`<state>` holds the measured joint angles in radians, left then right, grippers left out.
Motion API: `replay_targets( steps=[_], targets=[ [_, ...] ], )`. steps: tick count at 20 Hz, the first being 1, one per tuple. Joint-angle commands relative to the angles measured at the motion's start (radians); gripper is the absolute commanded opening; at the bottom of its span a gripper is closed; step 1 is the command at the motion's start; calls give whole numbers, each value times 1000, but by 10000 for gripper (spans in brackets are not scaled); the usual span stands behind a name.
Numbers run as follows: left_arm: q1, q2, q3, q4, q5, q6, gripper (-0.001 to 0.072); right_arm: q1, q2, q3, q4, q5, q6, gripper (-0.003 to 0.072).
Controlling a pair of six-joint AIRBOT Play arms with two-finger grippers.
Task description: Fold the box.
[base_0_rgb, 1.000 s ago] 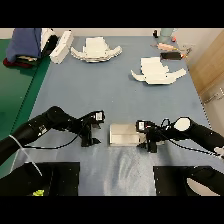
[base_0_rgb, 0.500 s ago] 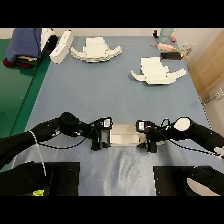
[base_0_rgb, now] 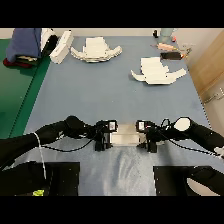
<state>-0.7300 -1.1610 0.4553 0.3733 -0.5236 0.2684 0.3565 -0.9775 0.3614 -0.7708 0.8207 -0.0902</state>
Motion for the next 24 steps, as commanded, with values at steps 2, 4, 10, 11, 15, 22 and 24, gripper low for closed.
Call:
replay_targets(
  steps=[2, 4, 10, 11, 15, 22, 24],
  targets=[
    [-25, -3, 1, 32, 53, -41, 704, 0, 0, 1, 0, 0, 0, 510],
    [-25, -3, 1, 32, 53, -41, 704, 0, 0, 1, 0, 0, 0, 510],
    [-25, -7, 7, 30, 24, -40, 704, 0, 0, 1, 0, 0, 0, 510],
    [-25, -7, 7, 31, 13, -33, 704, 0, 0, 1, 0, 1, 0, 510],
    [-25, -7, 7, 31, -10, -18, 703, 0, 0, 1, 0, 0, 0, 510],
    [-25, -7, 7, 30, -8, -19, 545, 0, 0, 1, 0, 0, 0, 510],
    [-25, -7, 7, 30, -8, -19, 545, 0, 0, 1, 0, 0, 0, 510]
  ],
)
